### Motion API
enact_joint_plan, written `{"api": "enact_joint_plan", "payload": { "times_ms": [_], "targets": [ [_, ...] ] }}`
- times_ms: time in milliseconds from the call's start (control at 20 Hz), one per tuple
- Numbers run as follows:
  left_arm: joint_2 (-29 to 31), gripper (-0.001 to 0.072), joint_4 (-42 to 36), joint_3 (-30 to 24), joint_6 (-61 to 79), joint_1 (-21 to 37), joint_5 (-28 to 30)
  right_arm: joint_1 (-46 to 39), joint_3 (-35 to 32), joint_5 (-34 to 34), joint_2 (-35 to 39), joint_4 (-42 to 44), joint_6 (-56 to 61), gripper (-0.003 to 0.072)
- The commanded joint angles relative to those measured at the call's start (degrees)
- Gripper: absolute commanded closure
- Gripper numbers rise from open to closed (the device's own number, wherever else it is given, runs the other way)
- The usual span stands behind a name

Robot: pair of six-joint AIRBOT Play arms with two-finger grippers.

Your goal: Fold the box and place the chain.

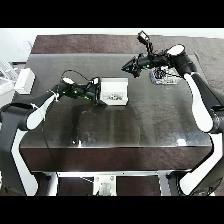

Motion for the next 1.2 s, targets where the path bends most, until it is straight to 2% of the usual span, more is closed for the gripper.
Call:
{"api": "enact_joint_plan", "payload": {
  "times_ms": [0,350,450,650,800,1000,1150],
  "targets": [
    [0.04,0.0238,0.00,0.00,0.00,0.04,0.02,-0.28,5.16,7.06,-5.25,1.03,0.48,0.0560],
    [0.04,0.0238,0.00,0.00,0.00,0.04,0.00,1.11,5.20,13.20,-5.90,-6.75,3.85,0.0565],
    [0.04,0.0238,0.00,0.00,0.00,0.04,0.02,1.33,5.20,14.64,-5.90,-6.71,4.79,0.0676],
    [0.04,0.0238,0.00,0.00,0.00,0.04,0.00,2.05,5.16,18.60,-5.88,-5.84,5.49,0.0676],
    [0.04,0.0238,0.00,0.00,0.00,0.04,0.00,2.95,3.93,18.99,-5.70,-5.20,5.70,0.0678],
    [0.04,0.0238,0.00,0.00,-0.02,0.04,-0.02,4.22,-1.66,18.36,-2.38,-5.33,4.70,0.0679],
    [0.04,0.0238,0.00,0.00,-0.02,0.04,-0.02,4.33,-11.76,10.69,4.37,-5.44,1.79,0.0680]
  ]
}}
